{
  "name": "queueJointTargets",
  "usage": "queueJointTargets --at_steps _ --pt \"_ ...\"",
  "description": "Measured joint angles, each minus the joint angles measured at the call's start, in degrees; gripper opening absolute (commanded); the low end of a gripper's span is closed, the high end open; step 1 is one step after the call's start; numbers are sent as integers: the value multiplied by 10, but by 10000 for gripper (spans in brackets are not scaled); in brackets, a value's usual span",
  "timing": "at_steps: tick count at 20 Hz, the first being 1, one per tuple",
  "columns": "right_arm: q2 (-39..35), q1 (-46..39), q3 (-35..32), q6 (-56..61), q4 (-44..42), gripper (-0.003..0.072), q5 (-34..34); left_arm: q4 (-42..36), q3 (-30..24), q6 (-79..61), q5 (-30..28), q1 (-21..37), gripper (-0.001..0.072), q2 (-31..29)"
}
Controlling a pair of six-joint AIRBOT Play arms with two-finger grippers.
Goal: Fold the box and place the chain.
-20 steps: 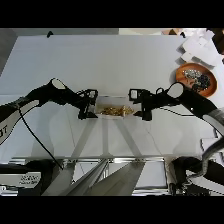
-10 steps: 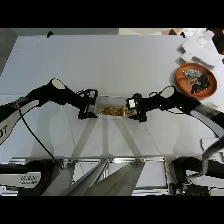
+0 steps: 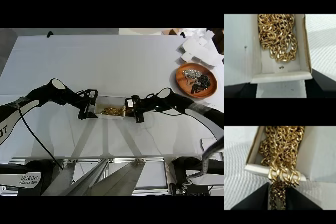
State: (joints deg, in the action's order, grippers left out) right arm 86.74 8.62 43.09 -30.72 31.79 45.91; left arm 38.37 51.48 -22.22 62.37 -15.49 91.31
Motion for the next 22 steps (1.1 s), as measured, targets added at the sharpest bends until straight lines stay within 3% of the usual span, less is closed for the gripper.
queueJointTargets --at_steps 1,2,12,22 --pt "1 0 0 8 0 55 1 0 0 0 0 0 335 0" --pt "2 0 0 13 0 12 0 0 0 0 0 0 335 0" --pt "-50 -1 0 166 83 10 -52 0 0 0 0 0 335 0" --pt "-174 -1 0 296 113 10 17 0 0 0 0 0 335 0"
